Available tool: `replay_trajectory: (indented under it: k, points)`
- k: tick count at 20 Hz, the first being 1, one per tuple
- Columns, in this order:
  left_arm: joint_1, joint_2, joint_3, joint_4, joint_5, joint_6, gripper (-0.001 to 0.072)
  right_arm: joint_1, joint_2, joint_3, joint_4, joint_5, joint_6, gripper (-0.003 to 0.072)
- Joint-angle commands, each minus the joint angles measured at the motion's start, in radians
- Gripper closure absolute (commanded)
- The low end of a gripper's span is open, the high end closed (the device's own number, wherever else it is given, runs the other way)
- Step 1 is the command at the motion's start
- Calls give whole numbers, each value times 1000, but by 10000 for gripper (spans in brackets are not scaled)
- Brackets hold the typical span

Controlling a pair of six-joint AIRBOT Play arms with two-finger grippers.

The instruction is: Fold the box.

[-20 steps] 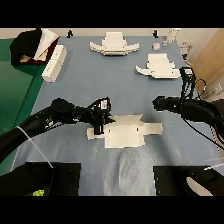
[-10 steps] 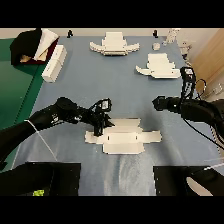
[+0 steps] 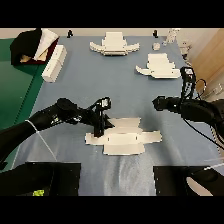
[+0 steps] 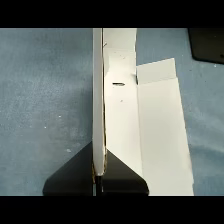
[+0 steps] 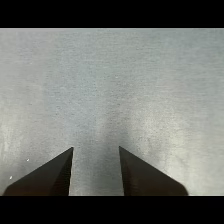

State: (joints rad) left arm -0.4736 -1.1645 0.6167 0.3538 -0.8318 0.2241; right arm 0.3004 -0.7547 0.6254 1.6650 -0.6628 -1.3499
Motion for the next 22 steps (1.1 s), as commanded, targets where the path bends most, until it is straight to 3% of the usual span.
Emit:
replay_trajectory:
  k: [1,8,9,11,17,22]
  points:
    - [-1,-1,-9,17,-48,-41,696,0,0,0,0,0,0,239]
    - [-1,-1,-8,55,-67,-41,696,0,0,0,8,-12,0,251]
    - [0,-1,-8,55,-66,-41,696,0,0,1,24,-26,0,335]
    - [0,0,-8,55,-66,-41,696,1,0,1,90,-80,-1,685]
    - [0,0,-7,51,-65,-38,696,1,2,1,141,-286,-1,686]
    - [-1,0,32,53,-58,-49,696,1,0,1,137,-250,-2,686]
